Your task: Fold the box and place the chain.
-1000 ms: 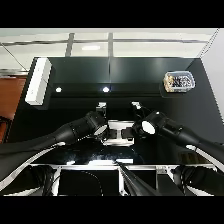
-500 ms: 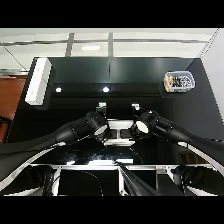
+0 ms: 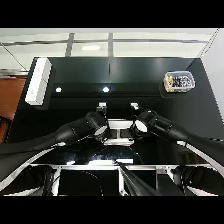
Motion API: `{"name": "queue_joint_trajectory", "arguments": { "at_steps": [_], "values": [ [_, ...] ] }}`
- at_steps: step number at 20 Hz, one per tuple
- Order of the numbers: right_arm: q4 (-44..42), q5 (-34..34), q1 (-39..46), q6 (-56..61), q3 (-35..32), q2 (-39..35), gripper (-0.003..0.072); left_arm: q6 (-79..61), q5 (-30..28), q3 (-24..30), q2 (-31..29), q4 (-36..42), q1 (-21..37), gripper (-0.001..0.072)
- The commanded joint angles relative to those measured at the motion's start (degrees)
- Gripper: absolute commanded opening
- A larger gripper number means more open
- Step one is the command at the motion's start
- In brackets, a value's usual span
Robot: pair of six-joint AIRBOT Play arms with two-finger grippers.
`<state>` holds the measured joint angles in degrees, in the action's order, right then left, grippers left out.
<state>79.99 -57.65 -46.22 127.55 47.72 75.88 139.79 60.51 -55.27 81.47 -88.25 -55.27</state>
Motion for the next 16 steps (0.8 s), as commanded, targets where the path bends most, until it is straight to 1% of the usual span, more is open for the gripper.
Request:
{"name": "queue_joint_trajectory", "arguments": {
  "at_steps": [1, 12, 13, 14, 15, 16],
  "values": [
    [-0.48, -0.26, 0.02, -0.04, 2.16, -0.13, 0.0274, 0.13, -0.02, 0.0, 0.0, 0.46, 0.0, 0.0026],
    [-0.22, -2.29, -0.35, 1.77, 2.27, 0.55, 0.0271, 0.13, 0.07, 0.0, 0.0, 0.48, 0.0, 0.0026],
    [-0.17, -2.29, -0.44, 2.12, 2.27, 0.57, 0.0246, 0.13, 0.07, 0.0, 0.0, 0.48, 0.0, 0.0026],
    [-0.15, -2.29, -0.44, 2.1, 2.27, 0.59, 0.0118, 0.11, 0.04, 0.0, 0.0, 0.46, 0.0, 0.0026],
    [-0.22, -2.03, -0.44, 1.92, 2.27, 0.59, 0.0012, 0.11, 0.04, 0.0, 0.0, 0.46, 0.0, 0.0026],
    [-0.15, -1.97, -0.44, 1.92, 2.27, 0.59, 0.0012, 0.11, 0.04, 0.0, 0.0, 0.48, 0.0, 0.0026]
  ]
}}
